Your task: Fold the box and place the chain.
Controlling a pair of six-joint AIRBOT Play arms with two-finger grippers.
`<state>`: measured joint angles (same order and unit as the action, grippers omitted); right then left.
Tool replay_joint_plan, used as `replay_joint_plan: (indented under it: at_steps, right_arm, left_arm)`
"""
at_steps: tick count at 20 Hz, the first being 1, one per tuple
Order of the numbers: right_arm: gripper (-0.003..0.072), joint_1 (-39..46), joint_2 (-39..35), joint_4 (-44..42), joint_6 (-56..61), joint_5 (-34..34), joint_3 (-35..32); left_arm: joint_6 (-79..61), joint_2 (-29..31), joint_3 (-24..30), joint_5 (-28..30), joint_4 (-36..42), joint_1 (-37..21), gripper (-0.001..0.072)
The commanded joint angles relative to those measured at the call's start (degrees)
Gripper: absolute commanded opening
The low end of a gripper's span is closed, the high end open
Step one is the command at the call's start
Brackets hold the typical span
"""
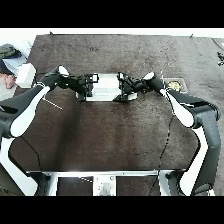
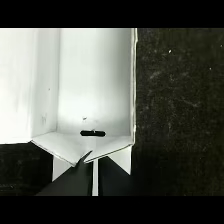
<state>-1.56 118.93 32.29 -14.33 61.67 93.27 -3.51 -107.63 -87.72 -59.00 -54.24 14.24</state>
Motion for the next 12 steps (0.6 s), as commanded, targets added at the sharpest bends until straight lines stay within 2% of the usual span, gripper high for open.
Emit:
replay_joint_plan:
  at_steps: [1,11,12]
  right_arm:
    - [0.0393,0.0,0.0,0.0,0.0,0.0,0.0]
    - [0.0393,0.0,0.0,0.0,0.0,0.0,0.0]
    - [0.0393,0.0,0.0,0.0,0.0,0.0,0.0]
  left_arm:
    - [-0.1,0.0,0.0,-0.5,4.8,0.0,0.0041]
    - [-3.5,-1.5,0.1,-0.5,10.8,0.0,0.0045]
    - [-4.3,-1.5,0.1,-0.5,11.7,0.0,0.0073]
